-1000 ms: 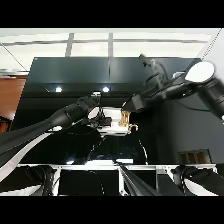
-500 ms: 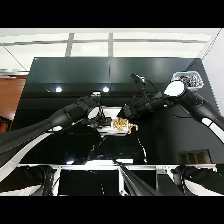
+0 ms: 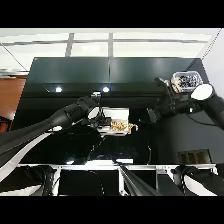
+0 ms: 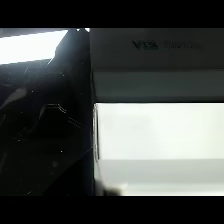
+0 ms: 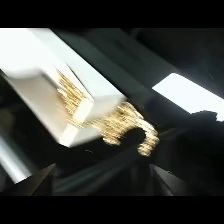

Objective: Fold the box and place the chain.

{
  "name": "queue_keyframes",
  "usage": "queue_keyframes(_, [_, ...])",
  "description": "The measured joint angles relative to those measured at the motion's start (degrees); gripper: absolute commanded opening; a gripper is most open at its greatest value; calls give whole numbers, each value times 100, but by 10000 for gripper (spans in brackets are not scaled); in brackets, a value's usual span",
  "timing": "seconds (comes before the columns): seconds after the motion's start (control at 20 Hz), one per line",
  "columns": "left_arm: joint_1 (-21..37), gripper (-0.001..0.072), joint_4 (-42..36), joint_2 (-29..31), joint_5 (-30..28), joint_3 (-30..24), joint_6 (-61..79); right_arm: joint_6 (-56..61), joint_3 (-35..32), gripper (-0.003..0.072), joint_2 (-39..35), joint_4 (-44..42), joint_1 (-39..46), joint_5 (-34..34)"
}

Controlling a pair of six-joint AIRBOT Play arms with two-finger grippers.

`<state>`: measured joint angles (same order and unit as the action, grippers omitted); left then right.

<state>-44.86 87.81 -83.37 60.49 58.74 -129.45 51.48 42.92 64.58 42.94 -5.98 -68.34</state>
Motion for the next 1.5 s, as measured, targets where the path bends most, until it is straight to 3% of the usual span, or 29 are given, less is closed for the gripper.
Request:
queue_keyframes(0.25, [0,25,0,0,0,2,0,-2514,-973,703,-61,57,-501,1425])
queue_keyframes(0.45, [0,25,0,0,-2,2,0,-4566,-1213,703,170,-175,-1014,2277])
queue_keyframes(0.7, [0,25,0,0,-2,0,0,-6461,-1287,703,498,-1021,-1255,2728])
queue_keyframes(1.0, [0,25,0,0,-2,2,0,-7088,-1296,684,649,-1346,-1368,2861])
queue_keyframes(1.05, [0,25,0,0,0,2,0,-7114,-1296,498,656,-1346,-1390,2868])
queue_keyframes(1.1, [0,25,0,0,-2,0,0,-7119,-1296,402,662,-1331,-1416,2885])
queue_keyframes(1.2, [0,25,0,0,-2,0,0,-7049,-1296,369,671,-1290,-1451,2907])
queue_keyframes(1.25, [0,25,0,0,0,2,0,-6966,-1296,86,671,-1268,-1462,2927])
queue_keyframes(1.3, [0,25,0,0,0,0,0,-6902,-1296,18,673,-1241,-1471,2929])
queue_keyframes(1.5, [0,25,0,0,-2,2,0,-6496,-1296,17,632,-1113,-1471,2881])
